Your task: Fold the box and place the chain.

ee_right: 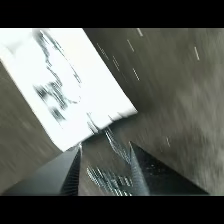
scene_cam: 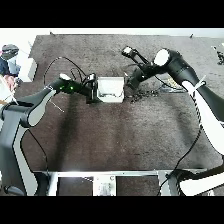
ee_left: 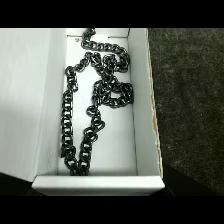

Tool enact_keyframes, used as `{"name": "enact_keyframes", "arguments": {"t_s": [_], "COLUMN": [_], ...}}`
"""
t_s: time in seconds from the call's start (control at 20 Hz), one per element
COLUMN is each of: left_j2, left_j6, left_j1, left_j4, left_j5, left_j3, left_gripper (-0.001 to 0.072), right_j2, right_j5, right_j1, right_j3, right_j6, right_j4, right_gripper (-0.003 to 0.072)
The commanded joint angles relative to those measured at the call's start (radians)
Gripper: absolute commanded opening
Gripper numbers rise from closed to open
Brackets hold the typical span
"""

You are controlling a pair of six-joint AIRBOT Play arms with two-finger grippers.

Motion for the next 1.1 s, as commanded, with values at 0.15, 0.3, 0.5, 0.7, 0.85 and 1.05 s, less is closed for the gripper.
{"name": "enact_keyframes", "arguments": {"t_s": [0.15,0.3,0.5,0.7,0.85,1.05], "left_j2": [0.000,0.000,0.000,0.000,0.000,0.000], "left_j6": [0.000,0.000,0.000,0.000,0.000,0.000], "left_j1": [0.000,0.000,0.000,0.000,0.000,0.000], "left_j4": [0.000,0.000,0.000,0.000,0.000,0.000], "left_j5": [0.000,0.000,0.000,0.000,0.000,0.000], "left_j3": [0.001,0.001,0.001,0.001,0.001,0.001], "left_gripper": [0.0485,0.0485,0.0485,0.0485,0.0485,0.0485], "right_j2": [-0.136,-0.178,-0.219,-0.247,-0.257,-0.258], "right_j5": [0.028,0.020,0.007,0.009,0.005,0.001], "right_j1": [-0.147,-0.142,-0.140,-0.117,-0.113,-0.113], "right_j3": [-0.011,-0.002,0.016,0.032,0.032,0.032], "right_j6": [-0.142,-0.262,-0.295,-0.320,-0.322,-0.337], "right_j4": [-0.002,-0.005,-0.004,-0.008,-0.010,-0.014], "right_gripper": [0.0293,0.0292,0.0291,0.0222,0.0222,0.0093]}}
